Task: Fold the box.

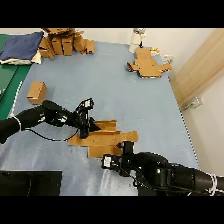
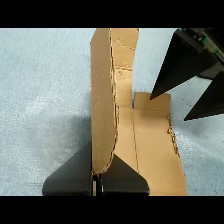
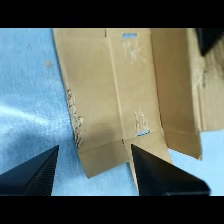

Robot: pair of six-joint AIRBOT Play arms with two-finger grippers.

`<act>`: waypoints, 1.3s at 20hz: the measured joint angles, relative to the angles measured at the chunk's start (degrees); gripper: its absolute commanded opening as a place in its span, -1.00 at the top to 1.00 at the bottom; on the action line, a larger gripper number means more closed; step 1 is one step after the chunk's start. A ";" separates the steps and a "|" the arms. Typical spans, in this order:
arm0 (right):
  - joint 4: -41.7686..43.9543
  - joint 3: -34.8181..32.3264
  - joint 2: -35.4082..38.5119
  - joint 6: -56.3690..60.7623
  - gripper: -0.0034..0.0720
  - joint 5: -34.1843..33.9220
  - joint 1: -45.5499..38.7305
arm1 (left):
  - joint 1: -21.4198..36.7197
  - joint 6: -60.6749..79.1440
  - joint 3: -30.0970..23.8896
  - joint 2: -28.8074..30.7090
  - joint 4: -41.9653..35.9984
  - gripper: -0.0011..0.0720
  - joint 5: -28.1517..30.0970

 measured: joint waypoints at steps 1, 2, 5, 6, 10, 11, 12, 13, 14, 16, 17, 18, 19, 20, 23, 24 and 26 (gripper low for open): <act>-0.28 0.00 -0.46 -0.13 -1.00 -0.26 -0.02 | 0.00 0.00 0.00 0.00 0.00 0.94 0.02; -0.46 -0.04 -0.94 -0.48 -1.00 -0.39 -0.22 | 0.00 0.00 0.00 0.00 0.00 0.94 0.00; -1.25 -0.04 -1.97 -0.63 -1.00 -1.40 -1.53 | 0.00 0.00 0.00 0.00 0.00 0.94 0.00; -1.36 -0.04 -2.21 -0.81 -1.00 -2.05 -2.10 | 0.00 0.00 0.00 0.00 0.00 0.94 0.02; -1.92 -0.04 -2.58 -0.94 -1.00 -3.67 -4.35 | 0.00 0.00 0.00 0.00 0.00 0.94 0.02; -2.01 -0.04 -2.62 -0.96 -1.00 -3.93 -4.74 | 0.00 0.00 0.00 0.00 0.00 0.94 0.00; -2.08 -0.04 -2.67 -0.94 -1.00 -4.20 -5.20 | 0.00 0.00 0.00 0.00 0.00 0.94 0.02; -2.14 -0.04 -2.69 -0.94 -1.00 -4.46 -5.66 | 0.00 0.00 0.00 0.00 -0.02 0.94 0.04; -2.34 -0.04 -2.69 -0.94 -1.00 -4.85 -5.97 | 0.00 0.00 0.00 0.00 0.02 0.94 -0.02; -2.56 -0.04 -2.67 -0.96 -1.00 -5.60 -6.40 | 0.00 0.00 0.00 0.00 -0.02 0.94 0.04; -2.62 0.00 -2.54 -0.96 -1.00 -6.03 -6.51 | 0.00 0.00 0.00 0.00 0.00 0.94 0.02; -2.75 0.07 -2.34 -0.96 -1.00 -6.27 -6.58 | 0.00 0.00 0.00 0.00 0.00 0.94 0.00; -2.75 0.15 -2.05 -0.94 -1.00 -6.67 -6.64 | 0.00 0.00 0.00 0.00 0.00 0.94 0.02; -2.78 0.17 -1.62 -0.96 -1.00 -6.80 -6.75 | 0.00 0.00 0.00 0.00 -0.02 0.94 0.04; -2.82 0.20 0.17 -0.96 -1.00 -8.22 -8.17 | 0.00 0.00 0.00 0.00 -0.02 0.94 0.04; -2.82 0.20 0.87 -0.96 -1.00 -8.94 -9.16 | 0.00 0.00 0.00 0.00 0.00 0.94 0.00; -2.78 0.20 1.86 -1.03 -1.00 -10.54 -11.10 | 0.00 0.00 0.00 0.00 -0.02 0.94 0.04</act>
